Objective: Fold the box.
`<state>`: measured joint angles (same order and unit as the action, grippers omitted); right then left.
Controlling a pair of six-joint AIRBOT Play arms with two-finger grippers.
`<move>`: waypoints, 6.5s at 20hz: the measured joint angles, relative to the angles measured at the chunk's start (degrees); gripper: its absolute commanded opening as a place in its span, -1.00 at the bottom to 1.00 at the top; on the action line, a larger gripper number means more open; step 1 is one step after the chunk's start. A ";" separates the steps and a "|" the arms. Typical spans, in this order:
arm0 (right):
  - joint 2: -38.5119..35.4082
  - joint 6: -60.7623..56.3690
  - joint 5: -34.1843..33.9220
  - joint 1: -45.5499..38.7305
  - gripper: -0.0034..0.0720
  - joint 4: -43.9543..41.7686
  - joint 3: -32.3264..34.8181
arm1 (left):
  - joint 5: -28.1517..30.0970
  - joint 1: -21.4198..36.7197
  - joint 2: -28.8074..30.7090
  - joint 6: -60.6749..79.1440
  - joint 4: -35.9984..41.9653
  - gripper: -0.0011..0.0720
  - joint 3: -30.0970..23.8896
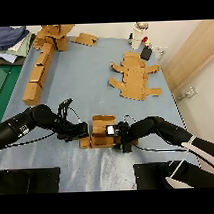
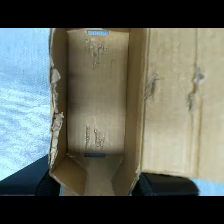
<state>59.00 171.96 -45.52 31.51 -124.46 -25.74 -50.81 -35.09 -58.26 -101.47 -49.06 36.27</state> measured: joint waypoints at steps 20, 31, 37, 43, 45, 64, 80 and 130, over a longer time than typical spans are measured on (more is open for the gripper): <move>0.00 0.00 0.02 0.00 0.46 0.00 0.00 | -9.05 11.13 5.20 2.91 -2.93 -0.94 -2.14; 0.00 0.00 0.02 0.00 0.46 0.00 0.00 | -5.46 8.33 -1.62 0.74 -2.12 -0.94 -5.09; 0.00 0.00 0.00 0.00 0.46 0.00 0.00 | -2.95 4.57 -3.56 1.68 1.42 -0.94 -5.14; 0.00 0.00 0.00 0.00 0.46 0.00 0.00 | -2.43 3.52 -3.80 2.01 2.89 -0.94 -5.14; 0.00 0.00 0.00 0.00 0.46 0.00 0.00 | -2.91 3.45 -3.61 2.01 2.62 -0.94 -5.03; 0.00 0.00 0.00 0.00 0.46 0.00 0.00 | -1.86 2.67 -2.84 -6.14 -3.82 -0.94 -4.61; 0.00 0.00 0.00 0.00 0.46 0.00 0.00 | -0.66 0.96 -3.78 -1.90 2.73 -0.94 -2.91; 0.00 0.00 0.00 0.00 0.46 0.02 0.00 | 2.40 -10.82 -3.85 -14.53 -10.47 0.04 5.90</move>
<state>59.00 171.96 -45.52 31.51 -124.44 -25.74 -48.40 -45.91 -62.11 -116.01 -59.53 42.17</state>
